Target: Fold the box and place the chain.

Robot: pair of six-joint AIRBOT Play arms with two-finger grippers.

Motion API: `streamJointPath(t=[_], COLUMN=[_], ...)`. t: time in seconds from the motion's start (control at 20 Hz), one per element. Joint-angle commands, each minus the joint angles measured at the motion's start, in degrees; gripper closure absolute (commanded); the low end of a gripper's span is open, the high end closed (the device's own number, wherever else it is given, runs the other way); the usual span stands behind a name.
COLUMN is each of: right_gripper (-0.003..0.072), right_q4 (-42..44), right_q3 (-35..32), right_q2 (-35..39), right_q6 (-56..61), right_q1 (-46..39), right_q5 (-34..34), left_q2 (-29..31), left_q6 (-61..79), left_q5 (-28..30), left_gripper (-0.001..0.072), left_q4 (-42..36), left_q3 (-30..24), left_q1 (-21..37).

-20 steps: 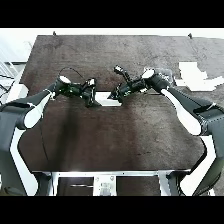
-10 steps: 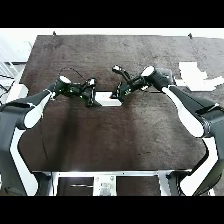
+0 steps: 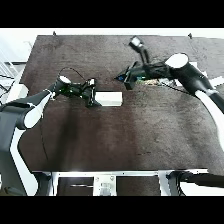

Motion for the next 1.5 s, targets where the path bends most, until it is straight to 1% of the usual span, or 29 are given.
streamJointPath(t=[0.0, 0.05, 0.1, 0.25, 0.35, 0.45, 0.55, 0.75, 0.8, 0.85, 0.9, 1.0, 1.1, 1.2, 1.3, 1.4, 1.45], right_gripper=[0.0679, 0.0679, 0.0679, 0.0678, 0.0678, 0.0678, 0.0678, 0.0678, 0.0678, 0.0678, 0.0678, 0.0678, 0.0677, 0.0677, 0.0677, 0.0677, 0.0678], right_q4=[0.2, 0.2, 0.3, 0.3, 0.3, 0.3, 0.4, 0.4, 0.3, 0.4, 0.3, 0.3, 0.3, 0.3, 0.3, 0.3, 0.3], right_q3=[-15.8, -20.8, -25.5, -36.6, -41.6, -44.8, -46.5, -47.2, -47.2, -47.2, -47.2, -47.2, -47.2, -47.2, -47.2, -47.2, -47.2], right_q2=[14.3, 18.1, 21.4, 28.5, 30.8, 31.9, 32.0, 32.0, 32.0, 32.0, 32.0, 32.0, 32.0, 32.0, 32.0, 32.0, 32.0], right_q6=[3.1, 3.4, 3.4, 3.4, 3.4, 3.4, 3.4, 3.4, 3.4, 3.4, 3.4, 3.4, 3.4, 3.4, 3.4, 3.4, 3.4], right_q1=[-0.9, -1.2, -1.7, -2.1, -2.1, -2.1, -2.1, -2.3, -2.3, -2.3, -2.3, -2.4, -2.4, -2.4, -2.4, -2.4, -2.4], right_q5=[-17.6, -21.4, -23.6, -25.5, -26.3, -26.4, -26.4, -26.4, -26.4, -26.4, -26.4, -26.4, -26.4, -26.9, -27.1, -27.3, -27.3], left_q2=[0.0, 0.0, 0.0, 0.0, 0.0, 0.0, 0.0, 0.0, 0.1, 0.7, 1.6, 4.7, 9.3, 14.1, 18.2, 20.4, 20.6], left_q6=[0.1, 0.1, 0.1, 0.1, 0.1, 0.0, 0.0, -0.8, -4.2, -5.8, -7.3, -10.4, -14.0, -18.2, -24.2, -32.1, -37.3], left_q5=[0.0, 0.0, 0.0, 0.0, 0.1, -0.1, -0.1, -0.1, -0.3, -1.0, -1.1, 0.3, 3.7, 9.3, 17.0, 23.9, 25.4], left_gripper=[0.0234, 0.0234, 0.0234, 0.0234, 0.0234, 0.0234, 0.0234, 0.0241, 0.0500, 0.0687, 0.0692, 0.0694, 0.0695, 0.0696, 0.0696, 0.0695, 0.0695], left_q4=[0.0, 0.0, 0.0, 0.0, -0.2, -0.3, -0.5, -1.8, -2.6, -2.9, -3.0, -3.1, -2.8, -2.8, -2.6, -2.0, -1.4], left_q3=[0.0, 0.0, 0.0, 0.0, 0.0, 0.0, 0.0, 0.0, 0.0, 0.0, 0.0, 0.1, 0.0, 0.0, -0.1, -0.1, -0.1], left_q1=[0.0, 0.0, 0.0, 0.0, 0.0, 0.0, 0.0, 0.0, 0.2, 0.5, 0.8, 1.8, 4.1, 7.7, 12.7, 18.6, 21.7])
